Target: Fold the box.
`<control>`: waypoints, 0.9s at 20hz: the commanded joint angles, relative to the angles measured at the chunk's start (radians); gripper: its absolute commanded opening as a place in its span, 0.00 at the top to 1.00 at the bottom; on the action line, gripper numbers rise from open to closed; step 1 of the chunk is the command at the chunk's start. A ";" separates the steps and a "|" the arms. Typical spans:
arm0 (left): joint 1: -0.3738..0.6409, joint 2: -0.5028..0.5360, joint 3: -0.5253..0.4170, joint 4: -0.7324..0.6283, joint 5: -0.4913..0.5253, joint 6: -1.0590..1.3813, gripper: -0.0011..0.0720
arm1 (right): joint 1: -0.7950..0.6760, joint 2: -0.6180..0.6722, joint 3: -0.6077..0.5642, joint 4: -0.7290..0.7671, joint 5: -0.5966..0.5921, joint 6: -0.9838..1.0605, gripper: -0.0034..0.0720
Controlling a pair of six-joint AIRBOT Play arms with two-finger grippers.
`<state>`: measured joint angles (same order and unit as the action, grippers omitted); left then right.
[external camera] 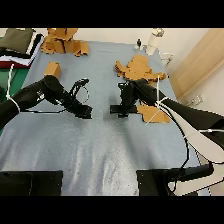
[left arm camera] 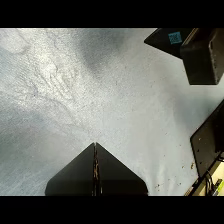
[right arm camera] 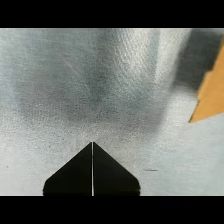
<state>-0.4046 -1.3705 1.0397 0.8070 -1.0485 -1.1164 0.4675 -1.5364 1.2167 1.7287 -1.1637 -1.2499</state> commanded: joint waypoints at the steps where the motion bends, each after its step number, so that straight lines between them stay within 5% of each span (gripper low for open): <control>1: -0.001 0.001 0.000 0.000 0.000 0.000 0.97 | 0.000 0.000 0.001 0.000 0.000 0.000 0.95; 12: -0.001 0.001 0.000 0.000 0.000 0.001 0.97 | 0.000 -0.009 0.001 -0.003 0.055 0.000 0.95; 18: -0.001 0.001 0.000 0.000 0.085 0.000 0.97 | -0.001 -0.012 0.002 -0.002 0.091 0.000 0.95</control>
<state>-0.4057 -1.3701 1.0397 0.8074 -0.9928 -1.1160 0.4675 -1.5471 1.2171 1.7252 -1.0939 -1.2499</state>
